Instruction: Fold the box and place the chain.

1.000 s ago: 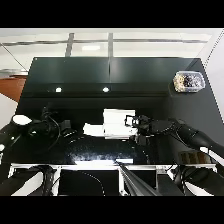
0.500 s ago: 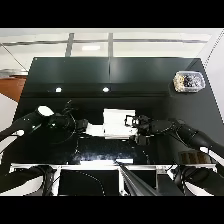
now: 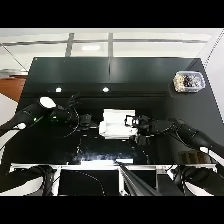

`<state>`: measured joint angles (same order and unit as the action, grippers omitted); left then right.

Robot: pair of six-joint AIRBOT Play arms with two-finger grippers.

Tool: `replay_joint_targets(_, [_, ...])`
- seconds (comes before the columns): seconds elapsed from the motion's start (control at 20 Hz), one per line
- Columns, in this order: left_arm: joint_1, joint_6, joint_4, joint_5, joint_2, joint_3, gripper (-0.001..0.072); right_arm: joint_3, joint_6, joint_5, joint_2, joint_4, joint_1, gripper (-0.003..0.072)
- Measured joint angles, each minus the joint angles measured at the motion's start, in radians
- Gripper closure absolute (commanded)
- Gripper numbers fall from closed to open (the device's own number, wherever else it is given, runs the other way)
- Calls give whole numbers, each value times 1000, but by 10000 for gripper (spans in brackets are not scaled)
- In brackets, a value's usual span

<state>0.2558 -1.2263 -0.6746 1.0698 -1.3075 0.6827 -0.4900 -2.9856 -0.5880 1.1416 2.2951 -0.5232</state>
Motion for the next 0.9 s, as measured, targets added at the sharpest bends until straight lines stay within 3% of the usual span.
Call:
replay_joint_targets(0.4, [100, -85, 0, -1, 6, 37, -8, 0, 0, 0, 0, 0, 0, 327])
replay_joint_targets(0.65, [179, -154, -23, -77, 6, 39, -5, 0, 0, 0, 0, 0, 0, 327])
replay_joint_targets(0.9, [285, -334, -150, -183, 6, 40, 13, 0, 0, 0, 0, 0, 0, 327])
